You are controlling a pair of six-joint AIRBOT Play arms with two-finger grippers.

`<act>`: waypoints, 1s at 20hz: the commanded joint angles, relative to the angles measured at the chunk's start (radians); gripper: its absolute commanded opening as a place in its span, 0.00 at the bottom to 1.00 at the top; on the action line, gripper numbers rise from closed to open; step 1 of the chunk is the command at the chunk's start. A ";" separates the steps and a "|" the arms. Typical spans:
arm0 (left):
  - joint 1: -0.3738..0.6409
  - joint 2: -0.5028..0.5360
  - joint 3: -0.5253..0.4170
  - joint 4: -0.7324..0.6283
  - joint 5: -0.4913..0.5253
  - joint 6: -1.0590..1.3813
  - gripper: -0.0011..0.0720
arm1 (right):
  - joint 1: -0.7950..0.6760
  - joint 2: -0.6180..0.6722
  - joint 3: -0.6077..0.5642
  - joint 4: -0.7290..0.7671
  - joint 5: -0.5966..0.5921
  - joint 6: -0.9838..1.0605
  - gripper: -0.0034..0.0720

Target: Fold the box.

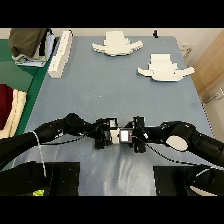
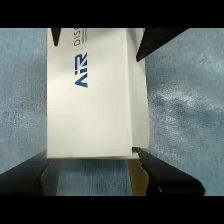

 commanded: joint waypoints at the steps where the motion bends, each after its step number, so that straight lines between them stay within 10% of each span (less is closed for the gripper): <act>1: 0.000 0.000 0.000 0.001 -0.003 0.002 0.60 | 0.000 0.027 0.001 -0.016 -0.039 0.001 0.73; 20: 0.000 0.000 0.000 0.001 -0.003 0.002 0.60 | 0.000 -0.045 0.000 0.079 0.048 0.000 0.53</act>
